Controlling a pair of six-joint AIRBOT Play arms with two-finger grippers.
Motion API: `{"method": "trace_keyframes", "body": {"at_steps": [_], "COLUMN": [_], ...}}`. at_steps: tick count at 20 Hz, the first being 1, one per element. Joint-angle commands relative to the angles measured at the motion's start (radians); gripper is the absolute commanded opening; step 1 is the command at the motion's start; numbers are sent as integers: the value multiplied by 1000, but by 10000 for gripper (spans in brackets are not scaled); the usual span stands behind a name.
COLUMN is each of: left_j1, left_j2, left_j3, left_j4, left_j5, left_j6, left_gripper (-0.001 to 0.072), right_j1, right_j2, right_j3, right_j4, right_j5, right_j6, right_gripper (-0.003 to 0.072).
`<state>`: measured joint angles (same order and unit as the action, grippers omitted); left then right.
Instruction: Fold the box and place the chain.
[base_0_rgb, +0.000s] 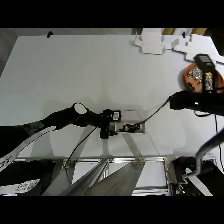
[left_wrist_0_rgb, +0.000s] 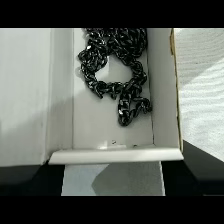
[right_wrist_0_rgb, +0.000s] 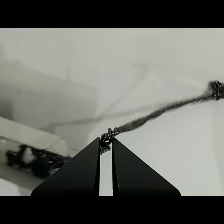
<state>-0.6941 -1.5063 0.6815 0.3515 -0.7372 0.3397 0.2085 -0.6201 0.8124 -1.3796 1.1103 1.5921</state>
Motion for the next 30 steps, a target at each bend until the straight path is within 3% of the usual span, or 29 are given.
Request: {"method": "trace_keyframes", "body": {"at_steps": [1, 5, 13, 20, 27, 30], "left_j1": [1, 1, 1, 1, 1, 1], "left_j2": [0, 0, 0, 0, 0, 0], "left_j3": [0, 0, 0, 0, 0, 0], "left_j4": [0, 0, 0, 0, 0, 0], "left_j5": [0, 0, 0, 0, 0, 0], "left_j6": [0, 0, 0, 0, 0, 0], "left_gripper": [273, 273, 273, 273, 273, 273], "right_j1": [0, 16, 266, 504, 516, 512], "right_j2": [138, 151, 129, -60, -278, -285], "right_j3": [1, 1, 0, -3, -3, 3], "right_j4": [106, 270, 272, 96, 78, 72], "right_j5": [21, 57, 11, -93, -106, -108], "right_j6": [-5, -53, 42, 174, 183, 141], "right_gripper": [16, 16, 17, 17, 21, 209]}}
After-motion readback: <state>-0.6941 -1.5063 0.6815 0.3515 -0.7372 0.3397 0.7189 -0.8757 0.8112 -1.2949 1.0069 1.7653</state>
